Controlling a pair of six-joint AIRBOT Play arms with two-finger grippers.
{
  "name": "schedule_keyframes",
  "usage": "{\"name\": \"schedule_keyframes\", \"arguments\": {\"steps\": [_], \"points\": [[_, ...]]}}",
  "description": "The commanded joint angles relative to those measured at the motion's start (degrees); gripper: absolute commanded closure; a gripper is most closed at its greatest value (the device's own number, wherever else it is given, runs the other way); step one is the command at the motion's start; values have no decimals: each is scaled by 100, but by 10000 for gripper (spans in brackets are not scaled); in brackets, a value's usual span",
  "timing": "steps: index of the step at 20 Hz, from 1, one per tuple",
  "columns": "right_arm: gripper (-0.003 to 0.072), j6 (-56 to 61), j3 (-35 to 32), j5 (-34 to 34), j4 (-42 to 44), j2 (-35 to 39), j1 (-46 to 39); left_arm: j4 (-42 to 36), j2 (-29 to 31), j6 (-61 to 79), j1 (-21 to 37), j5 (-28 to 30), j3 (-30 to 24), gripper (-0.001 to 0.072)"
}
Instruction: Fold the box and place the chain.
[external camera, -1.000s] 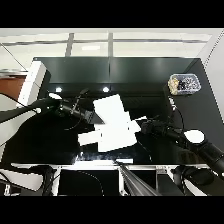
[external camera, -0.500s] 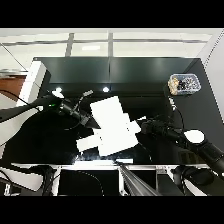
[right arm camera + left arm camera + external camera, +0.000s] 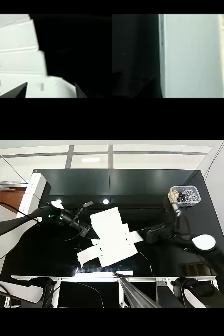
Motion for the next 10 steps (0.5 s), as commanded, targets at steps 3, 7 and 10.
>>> {"name": "schedule_keyframes", "arguments": {"steps": [3,7,10], "points": [[-14,-81,1228,1161,-1989,92,-1449,1390,1504,474,-409,1130,-125,686],[-14,-527,1222,1257,-2133,63,-1462,942,2594,2533,-905,3047,-1123,683],[-15,-1165,1222,1438,-2465,61,-1419,940,2297,3158,-1126,2892,-1342,680]]}}
